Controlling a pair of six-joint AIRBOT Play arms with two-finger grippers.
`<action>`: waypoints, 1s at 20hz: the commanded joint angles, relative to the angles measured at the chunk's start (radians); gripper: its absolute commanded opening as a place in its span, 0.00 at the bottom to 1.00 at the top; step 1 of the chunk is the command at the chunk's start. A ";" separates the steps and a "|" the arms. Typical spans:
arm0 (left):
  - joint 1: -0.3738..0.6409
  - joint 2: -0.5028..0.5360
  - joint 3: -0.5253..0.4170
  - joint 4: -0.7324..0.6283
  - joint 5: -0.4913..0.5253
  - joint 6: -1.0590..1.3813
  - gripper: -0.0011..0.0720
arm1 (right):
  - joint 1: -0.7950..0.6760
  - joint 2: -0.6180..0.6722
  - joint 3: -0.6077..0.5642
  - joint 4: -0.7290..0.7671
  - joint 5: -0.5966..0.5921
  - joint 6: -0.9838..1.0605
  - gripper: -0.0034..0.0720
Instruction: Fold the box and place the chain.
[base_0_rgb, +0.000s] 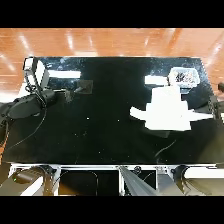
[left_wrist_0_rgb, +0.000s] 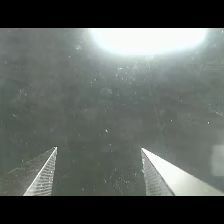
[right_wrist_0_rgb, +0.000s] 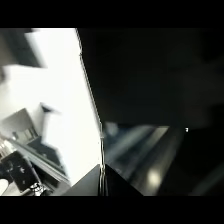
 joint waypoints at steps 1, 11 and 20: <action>0.000 -0.001 0.000 0.004 -0.052 0.000 0.86 | 0.147 0.179 -0.057 0.241 -0.021 -0.038 0.08; -0.020 -0.074 0.000 -0.032 0.076 -0.093 0.86 | 0.765 0.612 -0.468 0.235 -0.668 0.164 0.08; -0.123 -0.266 0.001 -0.034 0.111 -0.108 0.86 | 0.989 0.606 -0.677 -0.046 -1.015 0.381 0.08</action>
